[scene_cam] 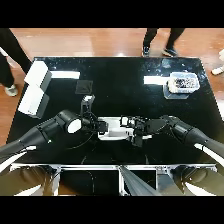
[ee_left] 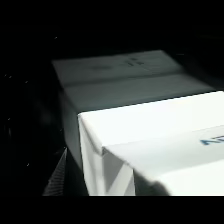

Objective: Fold the box and place the chain.

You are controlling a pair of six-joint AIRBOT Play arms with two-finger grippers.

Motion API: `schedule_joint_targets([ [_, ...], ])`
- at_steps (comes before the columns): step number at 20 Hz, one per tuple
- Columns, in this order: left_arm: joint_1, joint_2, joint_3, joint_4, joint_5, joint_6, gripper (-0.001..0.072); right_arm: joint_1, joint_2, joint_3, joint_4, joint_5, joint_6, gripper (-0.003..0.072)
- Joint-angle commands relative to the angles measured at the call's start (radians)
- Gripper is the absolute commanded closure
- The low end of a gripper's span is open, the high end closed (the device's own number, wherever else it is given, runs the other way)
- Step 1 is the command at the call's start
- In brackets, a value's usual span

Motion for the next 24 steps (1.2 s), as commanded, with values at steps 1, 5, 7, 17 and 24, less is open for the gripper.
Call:
schedule_joint_targets([
  [1, -0.016, -0.001, 0.006, 0.045, -0.081, -0.074, 0.0227, 0.001, -0.001, 0.000, 0.000, 0.000, 0.001, 0.0331],
  [5, -0.024, -0.003, 0.006, 0.049, -0.087, -0.126, 0.0229, 0.001, -0.001, 0.000, 0.000, 0.000, 0.000, 0.0332],
  [7, -0.024, -0.016, 0.019, 0.056, -0.098, -0.140, 0.0230, 0.001, -0.001, 0.000, 0.000, 0.000, 0.000, 0.0331],
  [17, -0.063, -0.144, 0.135, 0.098, -0.204, -0.183, 0.0270, 0.001, -0.001, 0.000, 0.000, 0.000, 0.000, 0.0332],
  [24, -0.064, -0.159, 0.137, 0.085, -0.180, -0.185, 0.0280, 0.001, -0.001, 0.000, 0.000, 0.015, 0.000, 0.0332],
])
